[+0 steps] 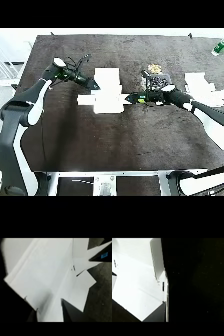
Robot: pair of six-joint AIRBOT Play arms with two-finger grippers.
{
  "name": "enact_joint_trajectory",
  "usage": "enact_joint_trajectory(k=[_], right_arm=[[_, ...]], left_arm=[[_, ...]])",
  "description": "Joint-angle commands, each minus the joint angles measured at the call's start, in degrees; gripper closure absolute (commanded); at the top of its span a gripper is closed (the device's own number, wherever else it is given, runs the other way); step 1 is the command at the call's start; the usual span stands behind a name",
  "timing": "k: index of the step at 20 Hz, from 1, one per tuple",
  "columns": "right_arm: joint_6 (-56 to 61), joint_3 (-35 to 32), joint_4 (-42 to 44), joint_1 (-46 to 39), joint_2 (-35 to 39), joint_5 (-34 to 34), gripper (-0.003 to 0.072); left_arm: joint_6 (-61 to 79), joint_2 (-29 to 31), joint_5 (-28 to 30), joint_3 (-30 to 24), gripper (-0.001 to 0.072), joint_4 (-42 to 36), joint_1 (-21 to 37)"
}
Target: Fold the box and place the chain.
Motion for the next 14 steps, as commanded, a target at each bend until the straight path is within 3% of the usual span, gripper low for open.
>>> enact_joint_trajectory(k=[1, 3, 4, 5, 11, 12, 13, 14], right_arm=[[0.02, -0.02, 0.02, -0.02, 0.0, 0.0, 0.0672], [0.02, -0.02, 0.0, -0.02, 0.0, 0.0, 0.0672], [0.02, -0.02, 0.0, -0.02, 0.0, 0.0, 0.0672], [0.02, -0.02, 0.0, -0.04, 0.0, 0.0, 0.0672], [0.02, -0.02, 0.0, -0.02, 0.0, 0.0, 0.0671], [0.02, -0.02, 0.02, -0.02, 0.0, 0.0, 0.0628], [0.04, -0.02, 0.04, -0.04, 0.0, 0.02, 0.0478], [0.04, -0.02, 0.07, -0.04, 0.0, 0.02, 0.0388]], left_arm=[[0.48, -0.04, -0.72, 0.02, 0.036, -0.02, -0.02], [0.46, -0.02, -0.5, 0.02, 0.0363, -0.02, -0.02], [0.46, -0.04, -0.35, 0.02, 0.0526, -0.02, -0.02], [0.46, -0.02, 0.02, 0.02, 0.059, -0.02, -0.02], [1.73, -0.02, 0.92, 0.02, 0.0591, -0.13, -0.02], [2.43, -0.02, 0.85, 0.02, 0.0594, -0.11, -0.02], [3.69, -0.02, 0.72, 0.02, 0.0686, -0.09, -0.02], [5.57, -0.02, 0.74, 0.02, 0.0691, -0.11, -0.02]])
